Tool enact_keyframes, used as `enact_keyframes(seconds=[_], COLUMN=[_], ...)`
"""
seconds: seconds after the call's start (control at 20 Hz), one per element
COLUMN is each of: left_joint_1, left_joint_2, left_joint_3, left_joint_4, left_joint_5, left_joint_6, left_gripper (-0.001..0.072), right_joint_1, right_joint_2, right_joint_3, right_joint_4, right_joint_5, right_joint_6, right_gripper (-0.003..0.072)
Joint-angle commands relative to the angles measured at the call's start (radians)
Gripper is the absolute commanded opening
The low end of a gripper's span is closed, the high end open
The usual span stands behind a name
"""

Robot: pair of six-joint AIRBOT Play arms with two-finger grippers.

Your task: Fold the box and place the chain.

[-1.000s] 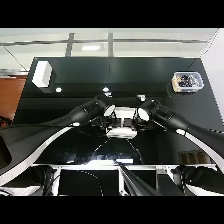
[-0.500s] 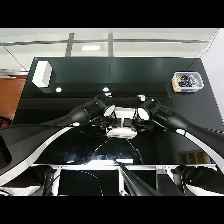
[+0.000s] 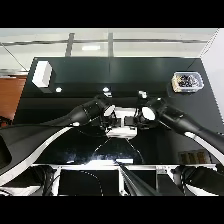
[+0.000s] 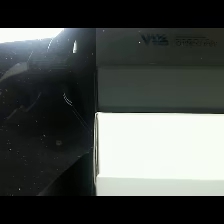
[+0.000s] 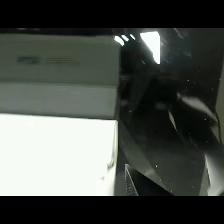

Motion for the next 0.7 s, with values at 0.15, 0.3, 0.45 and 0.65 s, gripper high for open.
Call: enact_keyframes(seconds=[0.15,0.3,0.45,0.65], left_joint_1=[0.000,0.000,0.000,0.000], left_joint_2=[0.000,0.000,0.000,0.000], left_joint_3=[0.000,0.000,0.000,0.000], left_joint_4=[0.001,0.000,0.000,0.000], left_joint_5=[0.002,0.002,0.002,0.002], left_joint_6=[0.001,0.001,0.001,0.001], left_gripper=[0.0030,0.0030,0.0030,0.0030], right_joint_1=[-0.039,-0.106,-0.244,-0.511], right_joint_2=[0.303,0.429,0.444,0.444], right_joint_3=[0.001,0.001,-0.007,-0.081], right_joint_4=[-0.065,-0.278,-0.533,-0.562], right_joint_5=[0.037,0.051,0.080,-0.114], right_joint_6=[-0.204,-0.326,-0.325,-0.323], right_gripper=[0.0337,0.0337,0.0337,0.0337])
